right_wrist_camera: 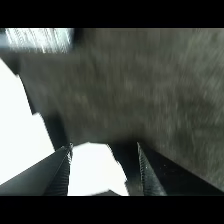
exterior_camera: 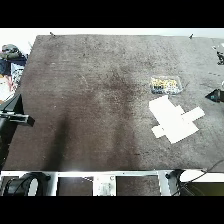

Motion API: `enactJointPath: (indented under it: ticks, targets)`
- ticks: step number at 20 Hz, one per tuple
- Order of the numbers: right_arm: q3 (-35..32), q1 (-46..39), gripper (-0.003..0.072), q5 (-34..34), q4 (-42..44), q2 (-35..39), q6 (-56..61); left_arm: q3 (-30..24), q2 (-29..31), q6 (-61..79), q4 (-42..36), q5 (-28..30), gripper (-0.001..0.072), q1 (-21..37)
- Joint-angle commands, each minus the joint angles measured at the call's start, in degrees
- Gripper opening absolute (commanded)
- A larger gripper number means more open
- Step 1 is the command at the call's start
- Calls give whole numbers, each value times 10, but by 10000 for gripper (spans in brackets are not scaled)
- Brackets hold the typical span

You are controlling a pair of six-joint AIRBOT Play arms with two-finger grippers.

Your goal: Fold the box and place the chain.

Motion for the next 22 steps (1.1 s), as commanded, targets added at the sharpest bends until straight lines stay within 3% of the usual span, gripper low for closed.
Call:
enactJointPath:
  ticks: [1,4,14,15,20,22]
  targets:
    - [97,-2,452,133,-64,-106,-1,0,0,0,0,0,14,0]
    - [136,5,450,168,-60,-148,-18,0,0,0,0,0,13,0]
    - [136,47,435,254,-102,-214,-55,0,0,0,0,0,13,0]
    - [135,47,347,256,-101,-216,-55,0,0,0,0,0,13,0]
    - [134,47,343,302,-80,-238,-68,0,0,0,0,0,13,0]
    - [134,46,135,321,-51,-239,-82,0,0,0,0,0,13,0]
